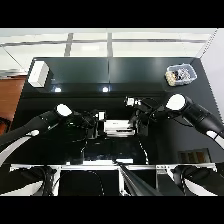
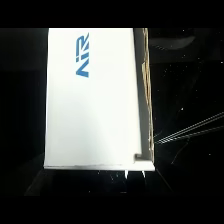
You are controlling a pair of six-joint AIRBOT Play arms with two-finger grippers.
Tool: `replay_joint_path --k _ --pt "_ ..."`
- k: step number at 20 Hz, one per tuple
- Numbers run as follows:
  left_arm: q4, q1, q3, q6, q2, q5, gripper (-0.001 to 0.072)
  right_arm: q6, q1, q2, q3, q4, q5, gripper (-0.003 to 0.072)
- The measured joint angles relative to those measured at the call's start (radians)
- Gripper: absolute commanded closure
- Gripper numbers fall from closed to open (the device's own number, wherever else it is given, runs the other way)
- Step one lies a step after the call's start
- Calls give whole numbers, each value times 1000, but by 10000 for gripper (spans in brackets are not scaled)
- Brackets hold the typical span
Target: Fold the box and place the chain.
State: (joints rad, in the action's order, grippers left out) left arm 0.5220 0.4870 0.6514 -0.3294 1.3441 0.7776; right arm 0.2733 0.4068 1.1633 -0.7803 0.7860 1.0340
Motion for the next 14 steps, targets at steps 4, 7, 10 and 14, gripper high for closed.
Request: replay_joint_path --k 4,7,10,14 --pt "0 0 0 0 0 0 335 0 15 0 2 5 4 417" --pt "0 0 0 0 0 0 335 2 25 0 7 8 -6 417" --pt "0 0 0 0 0 0 335 5 29 0 10 15 -12 417" --pt "0 0 0 0 0 1 335 11 31 0 24 23 -17 417"
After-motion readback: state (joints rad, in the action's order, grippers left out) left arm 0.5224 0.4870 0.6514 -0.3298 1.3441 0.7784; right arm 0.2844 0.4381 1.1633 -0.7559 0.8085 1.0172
